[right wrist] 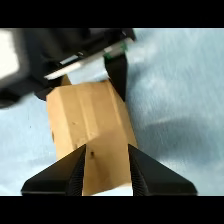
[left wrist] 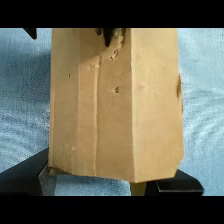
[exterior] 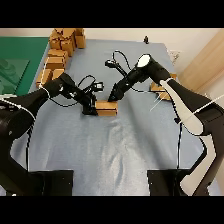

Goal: Fold the box.

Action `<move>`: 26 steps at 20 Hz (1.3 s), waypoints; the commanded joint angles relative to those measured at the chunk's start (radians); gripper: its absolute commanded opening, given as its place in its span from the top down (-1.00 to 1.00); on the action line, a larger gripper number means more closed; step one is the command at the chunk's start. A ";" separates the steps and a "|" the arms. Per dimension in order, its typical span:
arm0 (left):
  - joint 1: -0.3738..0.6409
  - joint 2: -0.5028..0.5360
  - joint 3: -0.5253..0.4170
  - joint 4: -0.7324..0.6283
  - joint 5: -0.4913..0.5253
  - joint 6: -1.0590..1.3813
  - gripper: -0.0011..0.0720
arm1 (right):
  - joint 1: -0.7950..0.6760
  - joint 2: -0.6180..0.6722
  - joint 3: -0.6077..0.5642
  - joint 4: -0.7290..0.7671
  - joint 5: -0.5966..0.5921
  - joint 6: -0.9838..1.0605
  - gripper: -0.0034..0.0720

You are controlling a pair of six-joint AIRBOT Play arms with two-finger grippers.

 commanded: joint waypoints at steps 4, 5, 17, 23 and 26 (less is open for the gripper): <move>-0.001 0.000 0.000 0.000 0.001 0.000 0.43 | 0.036 0.022 0.000 -0.006 0.020 -0.023 -0.23; -0.001 0.000 0.000 0.000 0.001 0.000 0.43 | 0.040 0.023 0.000 -0.003 0.027 -0.024 -0.23; 0.000 0.000 0.000 0.000 0.001 0.000 0.43 | 0.057 0.030 -0.001 -0.068 0.025 -0.026 0.20; 0.000 0.000 0.000 0.000 0.005 0.000 0.43 | 0.097 0.041 -0.002 -0.151 0.023 -0.021 0.47; 0.000 0.000 0.000 0.000 0.008 0.000 0.43 | 0.100 0.051 -0.002 -0.156 0.027 0.001 0.38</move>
